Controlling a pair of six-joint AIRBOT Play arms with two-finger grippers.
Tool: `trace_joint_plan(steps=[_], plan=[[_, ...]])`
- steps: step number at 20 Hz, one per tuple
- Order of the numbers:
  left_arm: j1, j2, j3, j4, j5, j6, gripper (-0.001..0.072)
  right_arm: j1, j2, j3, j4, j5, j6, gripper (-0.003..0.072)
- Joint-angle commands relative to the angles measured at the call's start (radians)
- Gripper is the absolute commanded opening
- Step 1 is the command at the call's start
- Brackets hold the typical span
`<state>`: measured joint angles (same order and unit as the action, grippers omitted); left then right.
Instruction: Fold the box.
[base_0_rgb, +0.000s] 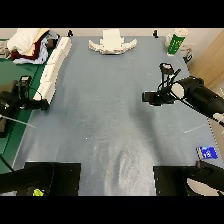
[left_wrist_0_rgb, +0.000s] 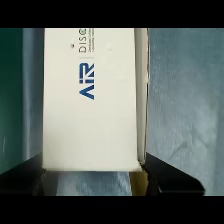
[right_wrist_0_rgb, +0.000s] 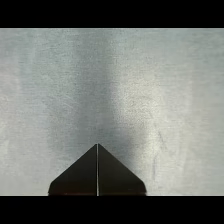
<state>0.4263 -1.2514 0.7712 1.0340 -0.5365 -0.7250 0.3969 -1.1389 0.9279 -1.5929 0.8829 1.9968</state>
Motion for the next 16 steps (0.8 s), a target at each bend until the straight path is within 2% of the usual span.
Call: trace_joint_plan(steps=[1,3,5,13,16], plan=[[-0.028,-0.163,0.176,-0.028,-0.008,-0.009,0.0511,0.002,-0.021,0.0,0.018,-0.003,0.0,0.0004],[-0.027,-0.209,0.239,-0.028,-0.033,-0.009,0.0511,0.002,-0.033,0.0,0.035,-0.002,0.0,0.0004],[-0.028,-0.231,0.261,-0.028,-0.034,-0.008,0.0511,0.002,-0.044,0.0,0.039,-0.002,0.0,0.0004],[-0.028,-0.245,0.263,-0.024,-0.043,-0.004,0.0511,0.002,-0.051,0.001,0.045,-0.002,0.0,0.0004],[-0.028,-0.245,0.263,-0.032,-0.017,-0.004,0.0511,0.002,-0.05,0.001,0.046,-0.001,0.0,0.0004]])
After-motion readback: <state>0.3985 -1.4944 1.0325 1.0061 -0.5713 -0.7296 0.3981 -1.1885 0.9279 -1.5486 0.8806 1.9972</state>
